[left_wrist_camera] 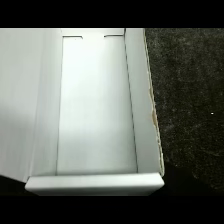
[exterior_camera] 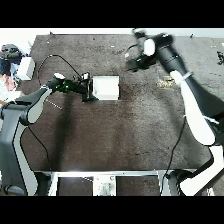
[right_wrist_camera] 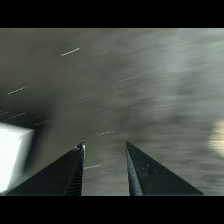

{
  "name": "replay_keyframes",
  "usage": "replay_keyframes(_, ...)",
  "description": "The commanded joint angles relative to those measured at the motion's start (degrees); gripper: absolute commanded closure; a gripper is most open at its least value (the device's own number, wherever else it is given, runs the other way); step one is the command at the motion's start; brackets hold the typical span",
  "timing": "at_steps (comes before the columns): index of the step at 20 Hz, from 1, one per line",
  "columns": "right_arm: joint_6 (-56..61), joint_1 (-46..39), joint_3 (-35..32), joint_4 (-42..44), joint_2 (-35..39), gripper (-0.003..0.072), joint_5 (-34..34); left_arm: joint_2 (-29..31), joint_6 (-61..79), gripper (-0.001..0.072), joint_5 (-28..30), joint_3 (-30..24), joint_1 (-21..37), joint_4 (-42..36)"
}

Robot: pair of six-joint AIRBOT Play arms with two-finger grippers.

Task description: Fold the box and place the chain.

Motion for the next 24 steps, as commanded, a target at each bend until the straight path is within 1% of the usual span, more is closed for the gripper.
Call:
replay_keyframes(1, -3.6, -10.6, -0.1, -0.6, 1.7, 0.0403, -0.9, 0.0, 0.0, 0.0422, 0.0, 0.0, 0.0, 0.0)
replay_keyframes(2, -3.6, -13.7, -0.1, 0.2, 0.9, 0.0412, -1.0, 0.0, 0.0, 0.0422, 0.0, 0.0, 0.0, 0.0)
replay_keyframes(4, -4.0, -19.4, -0.1, 4.3, -1.0, 0.0411, -1.0, 0.0, 0.0, 0.0422, 0.0, 0.0, 0.0, 0.0)
replay_keyframes(6, -6.5, -23.1, -0.1, 8.9, -3.1, 0.0411, -1.0, 0.0, 0.0, 0.0422, 0.0, 0.0, 0.0, 0.0)
replay_keyframes(8, -7.9, -24.8, -0.1, 9.9, -5.3, 0.0412, -1.0, 0.0, 0.0, 0.0422, 0.0, 0.0, 0.0, 0.0)
replay_keyframes(12, -9.8, -25.3, -0.1, 10.1, -9.0, 0.0412, -2.2, 0.0, 0.0, 0.0422, 0.0, 0.0, 0.0, 0.0)
replay_keyframes(15, -9.9, -25.3, -0.1, 11.8, -11.1, 0.0412, -3.7, 0.0, 0.0, 0.0422, 0.0, 0.0, 0.0, 0.0)
replay_keyframes(18, -12.5, -25.2, -0.1, 14.8, -12.7, 0.0412, -3.6, 0.0, 0.0, 0.0422, 0.0, 0.0, 0.0, 0.0)
replay_keyframes(23, -12.6, -25.2, -0.1, 14.8, -14.4, 0.0414, -3.0, 0.0, 0.0, 0.0422, 0.0, 0.0, 0.0, 0.0)
replay_keyframes(24, -12.7, -25.1, -0.1, 14.8, -14.8, 0.0483, -2.3, 0.0, 0.0, 0.0422, 0.0, 0.0, 0.0, 0.0)
